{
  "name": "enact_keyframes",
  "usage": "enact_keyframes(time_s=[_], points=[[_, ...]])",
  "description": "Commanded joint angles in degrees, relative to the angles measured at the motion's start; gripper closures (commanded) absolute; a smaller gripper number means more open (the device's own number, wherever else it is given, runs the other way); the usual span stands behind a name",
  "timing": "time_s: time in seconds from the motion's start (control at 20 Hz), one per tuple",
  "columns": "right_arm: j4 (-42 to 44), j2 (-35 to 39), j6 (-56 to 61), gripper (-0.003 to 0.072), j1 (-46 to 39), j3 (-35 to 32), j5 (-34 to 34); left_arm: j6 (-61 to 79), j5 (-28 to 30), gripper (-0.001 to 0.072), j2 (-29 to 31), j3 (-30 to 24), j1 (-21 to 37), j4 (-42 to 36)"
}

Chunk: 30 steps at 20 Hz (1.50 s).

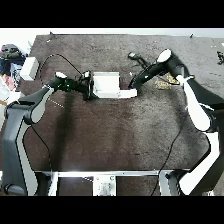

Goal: Fold the box and place the chain.

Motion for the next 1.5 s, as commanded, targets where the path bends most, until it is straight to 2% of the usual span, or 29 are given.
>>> enact_keyframes(time_s=[0.0, 0.2, 0.5, 0.8, 0.85, 0.9, 0.95, 1.05, 1.25, 1.45], points=[[1.1, 3.0, 16.8, 0.0678, -3.6, 0.0, 1.7, 0.0, 0.0, 0.0477, 0.0, 0.0, 0.1, 0.0], [1.9, 2.9, 23.9, 0.0673, -7.9, -3.5, 0.6, 0.0, 0.0, 0.0477, 0.0, 0.0, 0.1, 0.0], [2.4, 2.0, 25.0, 0.0672, -9.4, -12.2, -10.8, 0.0, 0.0, 0.0477, 0.0, 0.0, 0.1, 0.0], [8.1, -3.3, 23.0, 0.0673, -8.0, -12.5, -11.1, 0.0, 0.0, 0.0477, 0.0, 0.0, 0.1, 0.0], [11.0, -4.0, 21.5, 0.0642, -7.7, -12.5, -9.9, 0.0, 0.0, 0.0477, 0.0, 0.0, 0.1, 0.0], [14.9, -4.5, 19.4, 0.0360, -7.3, -12.5, -6.8, 0.0, 0.0, 0.0477, 0.0, 0.0, 0.1, 0.0], [17.6, -4.7, 16.6, 0.0224, -6.9, -12.5, -3.8, 0.0, 0.0, 0.0477, 0.0, 0.0, 0.1, 0.0], [19.2, -4.2, 15.3, 0.0227, -5.9, -12.5, -2.5, 0.0, 0.0, 0.0477, 0.0, 0.0, 0.1, 0.0], [27.8, -3.3, 14.3, 0.0227, -4.5, -10.6, -3.6, 0.0, 0.0, 0.0477, 0.0, 0.0, 0.1, 0.0], [23.6, -3.3, 15.7, 0.0230, -1.0, -8.2, -5.4, 0.0, 0.0, 0.0477, 0.0, 0.0, 0.1, 0.0]])
